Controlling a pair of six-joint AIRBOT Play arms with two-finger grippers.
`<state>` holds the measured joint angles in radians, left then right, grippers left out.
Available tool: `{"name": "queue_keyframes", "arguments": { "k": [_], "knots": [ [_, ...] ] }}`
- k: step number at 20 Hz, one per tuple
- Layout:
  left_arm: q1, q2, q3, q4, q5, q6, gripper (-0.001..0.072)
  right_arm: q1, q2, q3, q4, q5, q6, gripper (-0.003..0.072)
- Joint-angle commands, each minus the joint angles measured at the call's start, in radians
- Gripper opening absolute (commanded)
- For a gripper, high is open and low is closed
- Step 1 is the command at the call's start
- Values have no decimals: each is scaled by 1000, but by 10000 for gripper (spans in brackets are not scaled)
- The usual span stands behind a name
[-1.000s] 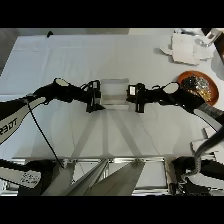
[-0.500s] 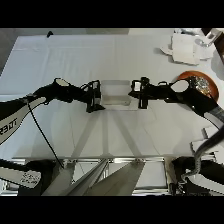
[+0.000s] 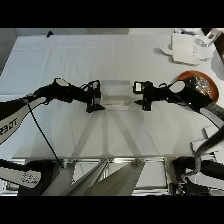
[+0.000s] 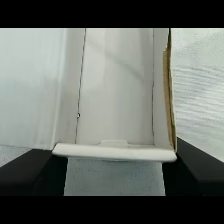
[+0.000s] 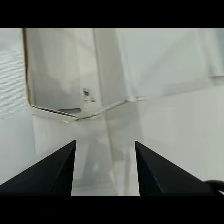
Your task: Fold the box and place the chain.
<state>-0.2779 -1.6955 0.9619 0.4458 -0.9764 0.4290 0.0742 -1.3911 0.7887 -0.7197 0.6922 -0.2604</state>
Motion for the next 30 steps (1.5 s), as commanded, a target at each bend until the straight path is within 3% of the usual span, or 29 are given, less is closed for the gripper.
{"name": "queue_keyframes", "arguments": {
  "k": [1, 3, 6, 8, 20, 22, 24, 26, 30],
  "knots": [
    [0, 0, 0, 0, 0, 0, 393, 31, -63, 0, 89, 2, -64, 384],
    [0, 0, 0, 0, 0, 0, 393, 47, -68, 0, 142, -8, -122, 299],
    [0, 0, 0, 0, 0, 0, 393, 51, -68, 0, 156, -23, -134, 283],
    [0, 0, 0, 0, 0, 0, 393, 51, -68, 0, 157, -23, -134, 179],
    [0, 0, 0, 0, 0, 0, 393, 51, -68, 0, 237, -23, -197, 152],
    [0, 0, 0, 0, 0, 0, 393, 51, -68, 0, 235, -23, -193, 188],
    [0, 0, 0, 0, 0, 0, 393, 51, -68, 0, 236, -22, -193, 346],
    [0, 0, 0, 0, 0, 0, 393, 51, -68, 0, 236, -19, -193, 426],
    [0, 0, 0, 0, 0, 0, 393, 51, -68, 0, 235, -5, -185, 392]
  ]
}}
